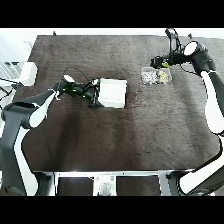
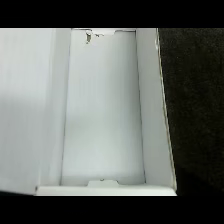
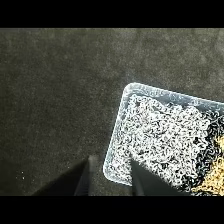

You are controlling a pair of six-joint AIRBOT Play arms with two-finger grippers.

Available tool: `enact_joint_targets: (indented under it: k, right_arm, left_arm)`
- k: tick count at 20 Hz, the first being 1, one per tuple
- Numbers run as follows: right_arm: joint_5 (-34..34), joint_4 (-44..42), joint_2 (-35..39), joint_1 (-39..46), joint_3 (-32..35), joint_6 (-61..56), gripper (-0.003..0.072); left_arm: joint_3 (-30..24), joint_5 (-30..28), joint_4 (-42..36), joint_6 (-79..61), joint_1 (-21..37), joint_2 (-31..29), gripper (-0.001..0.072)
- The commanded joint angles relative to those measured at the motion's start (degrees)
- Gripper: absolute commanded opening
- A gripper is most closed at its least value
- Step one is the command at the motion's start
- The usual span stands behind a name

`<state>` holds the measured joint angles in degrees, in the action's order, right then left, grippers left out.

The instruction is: Fold the box and place the chain.

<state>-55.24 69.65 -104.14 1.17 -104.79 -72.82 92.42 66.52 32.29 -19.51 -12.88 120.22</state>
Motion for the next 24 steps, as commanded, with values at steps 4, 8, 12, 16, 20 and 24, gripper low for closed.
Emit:
enact_joint_targets:
  k: [4,8,12,16,20,24]
  right_arm:
    - [0.24,1.99,-6.14,-0.17,0.15,-2.16,0.0293]
    - [0.35,2.6,-8.52,-0.13,0.15,-1.95,0.0294]
    - [0.33,2.6,-8.83,-0.15,0.15,-1.95,0.0304]
    - [0.22,2.58,-9.94,-0.55,0.15,-1.95,0.0304]
    - [0.39,4.02,-11.23,-1.64,0.11,-1.97,0.0111]
    - [0.31,4.5,-9.9,-1.77,-2.84,-2.27,0.0007]
  left_arm:
    - [0.02,0.11,0.0,0.0,0.02,0.04,0.0232]
    - [0.02,0.04,-0.09,0.0,0.0,0.04,0.0232]
    - [0.02,0.0,-0.15,0.0,0.0,0.04,0.0232]
    - [0.02,-0.02,-0.15,0.0,0.02,0.04,0.0232]
    - [0.02,-0.04,-0.17,-0.02,0.0,0.04,0.0232]
    - [0.02,-0.02,-0.17,0.0,0.0,0.04,0.0231]
